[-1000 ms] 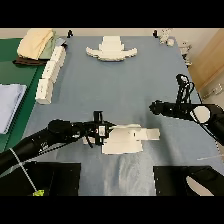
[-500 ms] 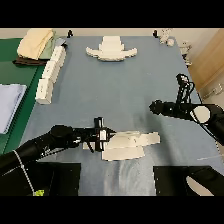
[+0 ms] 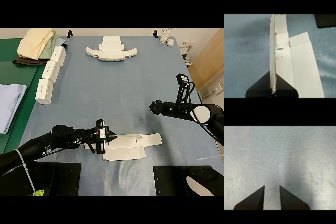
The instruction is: Fold the box.
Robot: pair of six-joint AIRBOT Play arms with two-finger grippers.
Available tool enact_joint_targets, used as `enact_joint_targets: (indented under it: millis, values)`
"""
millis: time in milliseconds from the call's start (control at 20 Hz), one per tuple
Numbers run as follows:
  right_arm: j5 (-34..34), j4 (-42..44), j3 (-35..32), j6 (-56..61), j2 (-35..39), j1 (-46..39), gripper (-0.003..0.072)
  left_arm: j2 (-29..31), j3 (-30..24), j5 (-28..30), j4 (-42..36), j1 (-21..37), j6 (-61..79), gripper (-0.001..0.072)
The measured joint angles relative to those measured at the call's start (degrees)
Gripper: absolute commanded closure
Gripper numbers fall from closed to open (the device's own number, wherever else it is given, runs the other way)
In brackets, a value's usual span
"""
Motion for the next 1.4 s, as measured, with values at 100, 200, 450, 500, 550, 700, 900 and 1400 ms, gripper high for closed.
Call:
enact_joint_targets:
  millis: [100, 200, 450, 500, 550, 700, 900, 1400]
  values:
    - [0.0, 0.02, 0.0, -0.02, 0.02, 0.0, 0.0408, -0.13, 0.42, -1.05, 1.4, 0.42, -2.6, 0.0696]
    - [0.02, 0.02, 0.0, -0.02, 0.02, 0.0, 0.0407, -0.2, 1.49, -2.25, 4.15, 0.92, -5.62, 0.0696]
    - [0.02, 0.02, 0.0, -0.02, 0.0, 0.0, 0.0408, -0.76, 4.74, -8.35, 12.07, 4.0, -14.56, 0.0695]
    - [0.0, 0.02, 0.0, -0.02, 0.02, 0.0, 0.0407, -1.22, 5.14, -10.25, 12.9, 4.83, -15.74, 0.0696]
    - [-0.02, 0.02, 0.02, 0.0, 0.02, 0.0, 0.0408, -1.73, 5.42, -11.89, 13.62, 5.53, -16.46, 0.0696]
    - [-0.07, 0.02, 0.0, -0.02, 0.0, 0.0, 0.0407, -3.69, 6.27, -15.56, 16.02, 7.04, -17.9, 0.0695]
    - [-0.11, 0.22, 0.02, -0.02, 0.02, 0.0, 0.0408, -6.38, 6.67, -19.23, 17.75, 7.67, -18.95, 0.0695]
    - [5.25, 2.45, 0.02, 0.04, 0.17, 0.0, 0.0685, -8.33, 6.8, -21.62, 19.61, 7.87, -20.87, 0.0696]
